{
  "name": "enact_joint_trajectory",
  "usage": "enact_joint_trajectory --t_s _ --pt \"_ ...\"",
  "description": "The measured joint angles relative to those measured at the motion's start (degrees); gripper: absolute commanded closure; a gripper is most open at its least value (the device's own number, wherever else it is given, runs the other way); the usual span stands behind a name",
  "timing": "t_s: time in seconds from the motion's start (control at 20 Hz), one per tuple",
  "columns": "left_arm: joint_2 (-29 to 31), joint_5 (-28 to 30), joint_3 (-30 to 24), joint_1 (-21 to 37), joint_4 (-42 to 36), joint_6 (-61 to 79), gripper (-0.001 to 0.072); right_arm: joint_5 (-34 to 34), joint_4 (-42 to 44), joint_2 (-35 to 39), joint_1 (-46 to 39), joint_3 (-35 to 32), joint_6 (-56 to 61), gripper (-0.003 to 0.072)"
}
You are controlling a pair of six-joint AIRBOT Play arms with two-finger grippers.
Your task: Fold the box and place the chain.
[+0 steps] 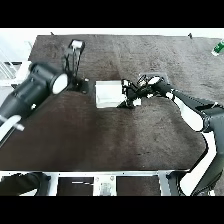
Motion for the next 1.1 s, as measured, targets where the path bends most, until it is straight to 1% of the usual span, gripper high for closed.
enact_joint_trajectory --t_s 0.05,0.15,0.2,0.25,0.4,0.6,0.7,0.8,0.85,1.0,1.1 --pt "1.75 3.65 -3.98 0.37 -0.13 2.51 0.0345 -0.02 0.0 0.0 0.02 0.0 0.0 0.0129" --pt "4.0 8.33 -10.16 1.51 0.02 6.19 0.0343 -0.02 0.02 0.0 0.0 0.0 0.0 0.0129" --pt "4.72 11.02 -12.28 1.77 0.22 7.78 0.0343 -0.02 0.0 0.0 0.0 0.02 0.0 0.0129" --pt "5.05 12.24 -13.86 1.88 -0.11 8.92 0.0343 -0.02 0.02 0.0 0.02 0.0 0.0 0.0129" --pt "5.84 15.91 -16.35 2.4 0.07 11.56 0.0343 -0.02 0.0 0.0 0.02 0.02 0.0 0.0129" --pt "6.14 19.76 -17.44 2.43 -0.83 13.92 0.0342 -0.02 0.02 0.0 0.02 0.0 0.0 0.0129" --pt "6.27 23.91 -17.62 2.86 -1.95 17.38 0.0343 -0.02 0.0 0.0 0.0 0.0 0.0 0.0129" --pt "6.23 28.55 -17.73 4.94 -7.43 24.37 0.0344 -0.02 0.0 0.0 0.02 0.0 0.0 0.0129" --pt "6.03 30.14 -17.75 6.25 -12.22 29.57 0.0343 -0.02 0.0 0.0 0.02 0.0 0.0 0.013" --pt "3.96 32.0 -17.79 11.56 -31.17 51.91 0.0343 -0.02 0.0 0.0 0.02 0.0 0.0 0.0129" --pt "1.31 29.51 -17.77 15.8 -46.03 69.9 0.0343 -0.02 0.0 0.0 0.02 0.0 0.0 0.0129"
